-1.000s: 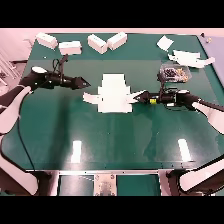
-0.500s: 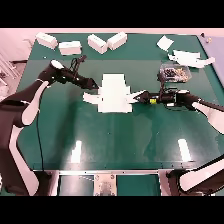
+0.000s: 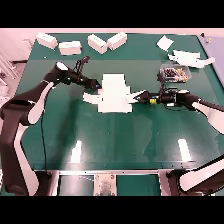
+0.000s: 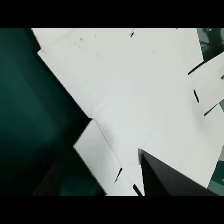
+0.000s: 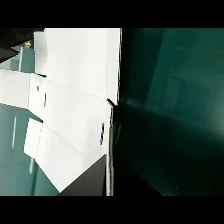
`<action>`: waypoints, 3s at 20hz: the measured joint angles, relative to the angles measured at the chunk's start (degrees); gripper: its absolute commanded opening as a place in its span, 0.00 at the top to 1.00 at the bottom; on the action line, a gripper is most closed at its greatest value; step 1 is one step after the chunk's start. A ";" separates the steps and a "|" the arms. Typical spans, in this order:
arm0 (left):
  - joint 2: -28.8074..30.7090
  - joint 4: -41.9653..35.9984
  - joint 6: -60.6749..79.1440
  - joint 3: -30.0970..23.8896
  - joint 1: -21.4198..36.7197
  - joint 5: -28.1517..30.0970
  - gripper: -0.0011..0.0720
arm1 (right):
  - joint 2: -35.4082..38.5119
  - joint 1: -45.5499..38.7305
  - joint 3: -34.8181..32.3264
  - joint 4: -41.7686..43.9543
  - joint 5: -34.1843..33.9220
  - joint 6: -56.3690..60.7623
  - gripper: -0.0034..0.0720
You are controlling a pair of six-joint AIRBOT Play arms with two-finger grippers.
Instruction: Fold the box and place the chain.
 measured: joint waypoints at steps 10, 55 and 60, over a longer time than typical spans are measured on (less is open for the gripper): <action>-4.61 -3.23 1.27 4.17 -1.92 -1.36 0.37 | 0.00 0.00 0.00 0.00 0.02 -0.04 0.94; -7.67 -23.06 59.01 -1.81 2.38 -19.67 0.96 | -0.09 -0.07 0.57 1.40 -0.22 -2.12 0.56; -7.67 -22.99 64.87 -3.28 2.38 -17.90 0.96 | -0.11 -0.44 2.73 2.82 -0.42 -3.02 0.56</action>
